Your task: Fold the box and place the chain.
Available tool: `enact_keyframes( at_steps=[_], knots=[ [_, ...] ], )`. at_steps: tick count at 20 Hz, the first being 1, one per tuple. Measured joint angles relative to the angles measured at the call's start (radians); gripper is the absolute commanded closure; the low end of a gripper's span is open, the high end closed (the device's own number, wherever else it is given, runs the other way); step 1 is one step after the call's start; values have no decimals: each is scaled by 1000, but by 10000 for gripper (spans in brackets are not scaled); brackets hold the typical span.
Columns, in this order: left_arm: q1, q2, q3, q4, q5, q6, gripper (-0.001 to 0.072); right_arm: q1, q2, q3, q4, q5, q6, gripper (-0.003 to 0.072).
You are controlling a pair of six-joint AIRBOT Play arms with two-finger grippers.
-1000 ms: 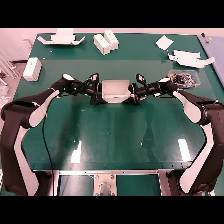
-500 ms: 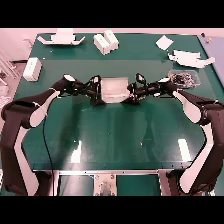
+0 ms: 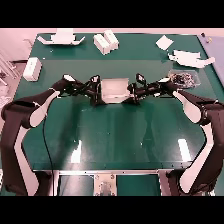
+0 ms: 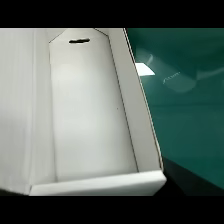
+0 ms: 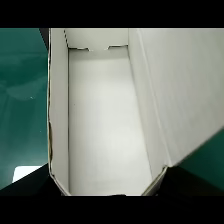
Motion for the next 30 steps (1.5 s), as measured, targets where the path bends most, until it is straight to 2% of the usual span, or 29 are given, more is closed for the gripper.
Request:
enact_keyframes(
  at_steps=[7,8,9,10,16,17,18,30],
  knots=[
    [0,0,0,-58,-8,18,-6,-2,0,0,5,-2,0,130],
    [0,0,0,-61,-1,19,22,-2,0,0,6,-5,0,130],
    [0,0,0,-64,4,19,104,-1,0,0,6,-6,1,130],
    [0,0,0,-65,13,21,122,-1,0,0,6,-6,0,130],
    [0,0,0,-39,28,26,125,0,0,0,4,-6,1,130],
    [0,0,0,-27,29,26,241,0,0,0,3,-5,1,130],
    [0,0,0,-13,32,25,311,0,0,0,3,-5,2,130],
    [0,-2,2,46,50,21,313,0,0,0,2,-3,1,130]
  ],
)
